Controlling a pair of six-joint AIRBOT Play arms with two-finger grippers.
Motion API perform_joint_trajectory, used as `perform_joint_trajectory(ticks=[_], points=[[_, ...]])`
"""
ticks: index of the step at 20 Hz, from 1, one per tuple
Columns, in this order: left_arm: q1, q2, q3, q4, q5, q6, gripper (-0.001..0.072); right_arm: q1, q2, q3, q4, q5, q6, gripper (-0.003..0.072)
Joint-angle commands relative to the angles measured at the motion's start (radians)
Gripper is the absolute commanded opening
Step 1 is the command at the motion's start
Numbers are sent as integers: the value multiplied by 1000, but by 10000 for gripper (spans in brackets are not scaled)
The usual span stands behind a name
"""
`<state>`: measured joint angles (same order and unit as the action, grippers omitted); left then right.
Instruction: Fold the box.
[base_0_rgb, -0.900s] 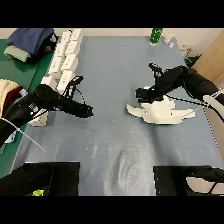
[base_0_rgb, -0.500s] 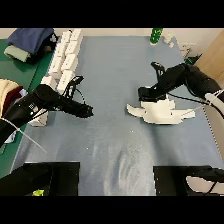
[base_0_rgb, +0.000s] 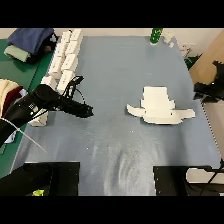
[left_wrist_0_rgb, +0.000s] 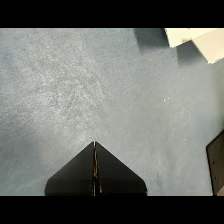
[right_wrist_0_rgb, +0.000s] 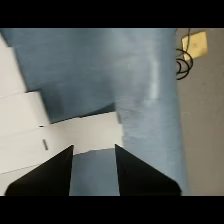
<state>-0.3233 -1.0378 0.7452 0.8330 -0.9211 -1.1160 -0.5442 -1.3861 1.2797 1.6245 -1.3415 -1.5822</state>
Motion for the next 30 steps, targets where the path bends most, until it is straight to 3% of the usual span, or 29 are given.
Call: perform_joint_trajectory(ticks=[1,3,8,20,21,24,27,30], points=[[0,1,0,-2,26,0,14,-216,-77,8,144,-71,-204,413],[0,1,0,-3,47,0,14,-278,-138,8,272,-110,-317,413],[0,1,0,-4,51,0,15,-309,-267,8,348,-167,-429,413],[0,1,0,-8,50,0,14,-307,-348,9,626,-232,-549,403],[0,1,0,-8,50,0,15,-300,-348,9,639,-243,-549,334],[-1,1,0,-9,51,0,14,-258,-348,9,638,-252,-550,313],[-1,1,0,-11,50,0,15,-202,-348,9,623,-236,-551,28],[-2,1,0,-16,58,0,14,-146,-346,6,633,-231,-536,2]])
